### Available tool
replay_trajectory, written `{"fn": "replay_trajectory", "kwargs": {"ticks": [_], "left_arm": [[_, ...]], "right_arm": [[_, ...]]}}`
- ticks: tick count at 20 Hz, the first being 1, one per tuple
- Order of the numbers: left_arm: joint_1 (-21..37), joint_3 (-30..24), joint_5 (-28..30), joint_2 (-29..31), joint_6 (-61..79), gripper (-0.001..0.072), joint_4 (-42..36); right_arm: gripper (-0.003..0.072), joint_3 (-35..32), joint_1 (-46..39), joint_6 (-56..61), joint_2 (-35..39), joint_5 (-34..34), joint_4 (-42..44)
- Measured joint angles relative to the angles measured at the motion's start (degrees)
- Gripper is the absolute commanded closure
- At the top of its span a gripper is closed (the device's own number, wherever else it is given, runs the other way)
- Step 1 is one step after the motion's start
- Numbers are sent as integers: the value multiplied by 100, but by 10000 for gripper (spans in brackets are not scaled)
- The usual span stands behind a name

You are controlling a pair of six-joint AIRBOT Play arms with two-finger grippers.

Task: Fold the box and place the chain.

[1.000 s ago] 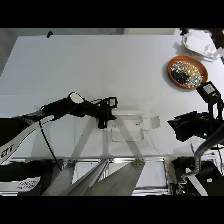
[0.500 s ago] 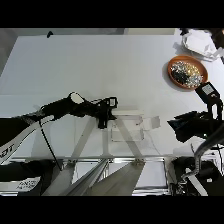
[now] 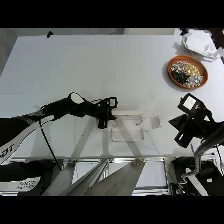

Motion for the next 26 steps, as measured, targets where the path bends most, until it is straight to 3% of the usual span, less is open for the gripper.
{"fn": "replay_trajectory", "kwargs": {"ticks": [5, 6, 8, 11, 12, 20, 26], "left_arm": [[0, 0, 2, 0, 0, 700, 0], [0, 0, 0, 0, 0, 700, 0], [0, 0, 0, 0, 0, 699, 2], [-2, 0, 0, 0, 0, 700, 2], [-4, 0, 0, 0, 0, 700, 2], [-13, 0, -9, 0, 0, 700, 2], [-13, 0, -17, 0, 2, 700, 2]], "right_arm": [[659, -42, 9, -664, -627, -363, 490], [609, -61, 22, -715, -726, -413, 564], [304, -157, 125, -841, -859, -516, 656], [38, -435, 385, -1222, -960, -678, 765], [-7, -584, 483, -1353, -979, -826, 772], [-11, -1989, 1311, -2173, -925, -2673, 96], [-12, -2402, 1985, -2542, -737, -3220, 79]]}}
